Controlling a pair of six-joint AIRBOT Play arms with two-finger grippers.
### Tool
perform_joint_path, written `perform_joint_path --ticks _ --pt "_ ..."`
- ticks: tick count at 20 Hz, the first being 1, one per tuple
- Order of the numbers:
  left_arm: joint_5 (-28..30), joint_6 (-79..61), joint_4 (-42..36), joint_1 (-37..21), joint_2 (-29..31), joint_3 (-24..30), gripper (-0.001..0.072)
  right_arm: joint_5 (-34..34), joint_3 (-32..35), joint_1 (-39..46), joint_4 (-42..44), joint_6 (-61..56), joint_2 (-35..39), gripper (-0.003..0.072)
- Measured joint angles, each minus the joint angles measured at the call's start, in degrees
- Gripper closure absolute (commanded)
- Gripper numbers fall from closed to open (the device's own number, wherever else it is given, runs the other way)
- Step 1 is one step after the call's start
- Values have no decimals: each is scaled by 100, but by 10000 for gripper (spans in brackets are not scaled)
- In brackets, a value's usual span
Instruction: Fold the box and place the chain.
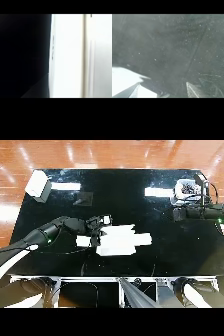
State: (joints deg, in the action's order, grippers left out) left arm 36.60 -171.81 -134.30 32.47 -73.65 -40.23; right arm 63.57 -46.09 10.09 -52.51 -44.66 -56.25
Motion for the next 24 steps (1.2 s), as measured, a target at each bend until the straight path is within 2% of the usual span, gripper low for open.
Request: perform_joint_path --ticks 3,8,14,15,16,19,24 --pt "-295 490 83 26 -33 7 691 105 0 -2 -105 190 0 4" --pt "-264 1019 262 46 -177 -22 692 192 7 -444 -385 1423 -68 3" --pt "-188 262 374 -4 -326 -332 694 -31 76 -957 -804 2747 -431 5" --pt "-177 203 411 -46 -337 -404 694 -42 83 -986 -863 2938 -525 71" --pt "-122 149 483 -87 -343 -479 694 -46 96 -1023 -918 3112 -629 107" --pt "203 52 706 -179 -391 -627 694 -57 168 -1239 -935 3477 -883 79" --pt "645 -7 850 -74 -540 -782 695 7 365 -1880 -800 3676 -1021 79"
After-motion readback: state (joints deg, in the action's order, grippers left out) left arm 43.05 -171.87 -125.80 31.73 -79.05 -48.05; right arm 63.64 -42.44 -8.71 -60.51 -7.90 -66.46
